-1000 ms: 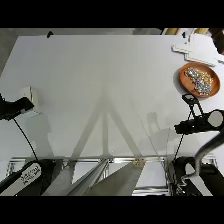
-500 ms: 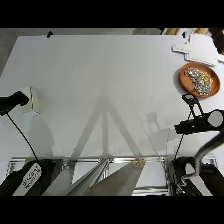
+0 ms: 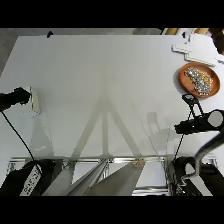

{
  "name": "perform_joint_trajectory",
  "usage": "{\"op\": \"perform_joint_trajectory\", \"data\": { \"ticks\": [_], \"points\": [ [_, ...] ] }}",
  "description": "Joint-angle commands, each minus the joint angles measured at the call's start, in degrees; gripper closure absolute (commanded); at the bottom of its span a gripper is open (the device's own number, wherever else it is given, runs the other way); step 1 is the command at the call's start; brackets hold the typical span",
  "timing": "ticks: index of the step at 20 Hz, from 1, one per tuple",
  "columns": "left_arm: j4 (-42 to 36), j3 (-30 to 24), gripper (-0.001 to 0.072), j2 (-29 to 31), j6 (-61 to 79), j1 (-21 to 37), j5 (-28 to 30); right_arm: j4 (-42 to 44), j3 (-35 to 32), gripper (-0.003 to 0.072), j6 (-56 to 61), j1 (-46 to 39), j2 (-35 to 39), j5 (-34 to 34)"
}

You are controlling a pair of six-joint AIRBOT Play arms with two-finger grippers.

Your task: Fold the box and place the chain.

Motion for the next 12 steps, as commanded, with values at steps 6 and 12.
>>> {"op": "perform_joint_trajectory", "data": {
  "ticks": [6, 12],
  "points": [
    [2.03, -0.11, 0.0017, 0.55, -0.09, -0.66, 1.14, 0.02, -0.02, 0.0666, 0.0, -0.04, -0.02, 0.0],
    [5.7, -0.15, 0.0017, -0.44, -3.89, -0.66, 2.05, 0.02, -0.02, 0.0666, 0.0, -0.04, -0.02, 0.0]
  ]
}}
